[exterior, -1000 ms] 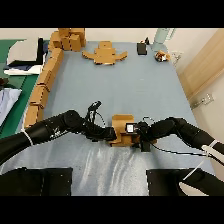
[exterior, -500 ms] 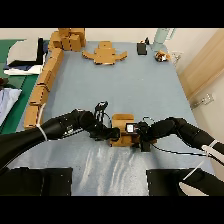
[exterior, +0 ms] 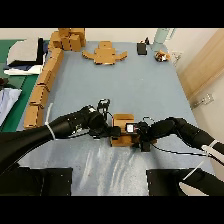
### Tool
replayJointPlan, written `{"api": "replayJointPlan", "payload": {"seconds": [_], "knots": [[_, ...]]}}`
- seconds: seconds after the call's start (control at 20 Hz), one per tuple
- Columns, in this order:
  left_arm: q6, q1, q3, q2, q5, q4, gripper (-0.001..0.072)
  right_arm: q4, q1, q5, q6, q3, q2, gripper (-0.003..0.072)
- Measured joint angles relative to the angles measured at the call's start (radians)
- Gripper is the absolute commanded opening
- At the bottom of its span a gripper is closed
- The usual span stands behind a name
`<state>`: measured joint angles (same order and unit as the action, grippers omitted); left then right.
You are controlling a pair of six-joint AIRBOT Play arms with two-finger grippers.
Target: Fold the box.
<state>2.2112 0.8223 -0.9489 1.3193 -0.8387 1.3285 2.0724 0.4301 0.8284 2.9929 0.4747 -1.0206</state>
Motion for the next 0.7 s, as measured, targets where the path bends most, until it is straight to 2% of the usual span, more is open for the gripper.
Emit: {"api": "replayJointPlan", "payload": {"seconds": [0.25,0.4,0.7], "knots": [[0.084,0.050,-0.097,0.088,-0.109,0.075,0.0596,0.000,0.000,0.000,0.000,0.000,0.000,0.0495],[0.113,0.058,-0.124,0.126,-0.155,0.093,0.0596,0.000,0.000,0.000,0.000,0.000,0.000,0.0495],[0.130,0.066,-0.139,0.154,-0.106,0.103,0.0592,0.000,0.000,0.000,0.000,0.000,0.000,0.0495]]}}
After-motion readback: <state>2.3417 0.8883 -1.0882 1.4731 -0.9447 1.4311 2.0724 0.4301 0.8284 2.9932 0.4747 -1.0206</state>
